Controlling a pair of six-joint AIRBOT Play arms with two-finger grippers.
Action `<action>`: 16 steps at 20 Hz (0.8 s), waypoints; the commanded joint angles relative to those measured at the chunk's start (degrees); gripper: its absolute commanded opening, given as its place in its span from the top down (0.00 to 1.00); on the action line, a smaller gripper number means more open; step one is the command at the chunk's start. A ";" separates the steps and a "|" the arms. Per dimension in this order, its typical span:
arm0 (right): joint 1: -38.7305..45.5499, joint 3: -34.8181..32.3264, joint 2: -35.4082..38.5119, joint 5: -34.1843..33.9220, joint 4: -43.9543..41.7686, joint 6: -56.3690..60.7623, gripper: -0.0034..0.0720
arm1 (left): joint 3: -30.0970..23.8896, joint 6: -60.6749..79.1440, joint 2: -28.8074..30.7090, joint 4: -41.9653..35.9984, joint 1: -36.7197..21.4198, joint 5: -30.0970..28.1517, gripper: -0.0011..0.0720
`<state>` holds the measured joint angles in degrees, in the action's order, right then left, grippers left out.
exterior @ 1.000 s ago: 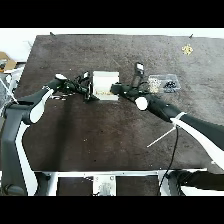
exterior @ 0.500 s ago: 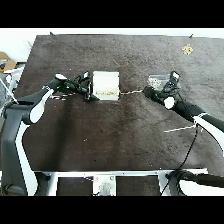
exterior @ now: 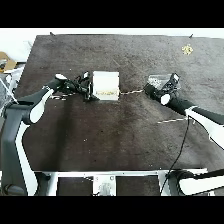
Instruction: Fold the box and place the chain.
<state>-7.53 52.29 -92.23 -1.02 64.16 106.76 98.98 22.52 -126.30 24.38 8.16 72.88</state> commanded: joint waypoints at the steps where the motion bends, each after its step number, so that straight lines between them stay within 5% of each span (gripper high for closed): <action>1: -1.16 1.88 -2.56 -1.31 -1.66 0.02 0.61 | 0.07 0.00 0.04 0.00 -0.04 -0.02 0.61; 4: -1.07 1.90 -2.86 -3.41 -2.14 0.07 0.62 | 0.07 0.00 0.04 0.00 -0.04 -0.02 0.61; 5: -1.07 1.90 -2.99 -4.00 -2.75 0.04 0.75 | 0.07 0.00 0.04 0.00 -0.04 -0.02 0.61; 7: -1.07 1.90 -3.67 -4.92 -5.40 1.31 0.77 | 0.07 0.00 0.04 0.00 -0.04 -0.02 0.61; 8: -1.09 1.90 -3.85 -4.87 -5.55 1.38 0.92 | 0.07 0.00 0.04 0.00 -0.04 -0.02 0.61; 9: -1.09 1.90 -3.80 -4.55 -5.53 1.49 0.95 | 0.07 0.00 0.04 0.00 -0.04 -0.02 0.61; 12: -2.51 1.88 -0.28 -2.69 -4.28 2.12 0.95 | 0.07 0.00 0.04 0.00 -0.04 -0.02 0.61; 16: -8.83 1.95 13.57 -1.46 5.14 2.12 0.95 | 0.07 0.00 0.04 0.00 -0.04 -0.02 0.61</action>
<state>-12.84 54.13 -86.50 -3.31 63.70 108.64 98.98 22.52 -126.30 24.36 8.16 72.88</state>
